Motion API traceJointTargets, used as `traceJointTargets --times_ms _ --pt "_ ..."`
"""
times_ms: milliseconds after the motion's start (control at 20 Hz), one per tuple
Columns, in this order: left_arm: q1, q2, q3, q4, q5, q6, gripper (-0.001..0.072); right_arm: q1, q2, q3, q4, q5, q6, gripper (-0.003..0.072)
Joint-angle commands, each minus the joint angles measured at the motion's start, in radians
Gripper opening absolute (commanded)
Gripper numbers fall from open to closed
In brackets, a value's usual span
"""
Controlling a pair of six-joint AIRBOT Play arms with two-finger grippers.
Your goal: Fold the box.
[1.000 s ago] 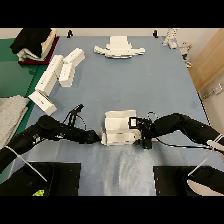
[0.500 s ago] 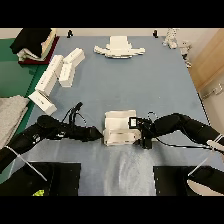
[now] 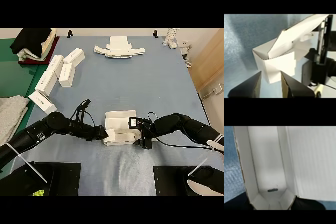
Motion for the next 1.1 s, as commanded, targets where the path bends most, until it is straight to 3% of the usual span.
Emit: traceJointTargets --times_ms 0,250,450,1050 --pt "-0.146 -0.015 0.082 0.367 0.054 -0.416 0.0353 0.001 0.001 0.0 0.0 0.0 0.0 0.0508" --pt "-0.284 -0.118 0.189 0.546 0.023 -0.66 0.0353 0.001 0.001 0.0 0.0 0.0 0.0 0.0508" --pt "-0.37 -0.232 0.303 0.711 -0.128 -0.858 0.0353 0.001 0.001 0.0 0.0 0.0 0.0 0.0508" --pt "-0.432 -0.473 0.513 0.786 -0.312 -1.006 0.0352 0.001 0.001 0.0 0.0 0.0 0.0 0.0508"
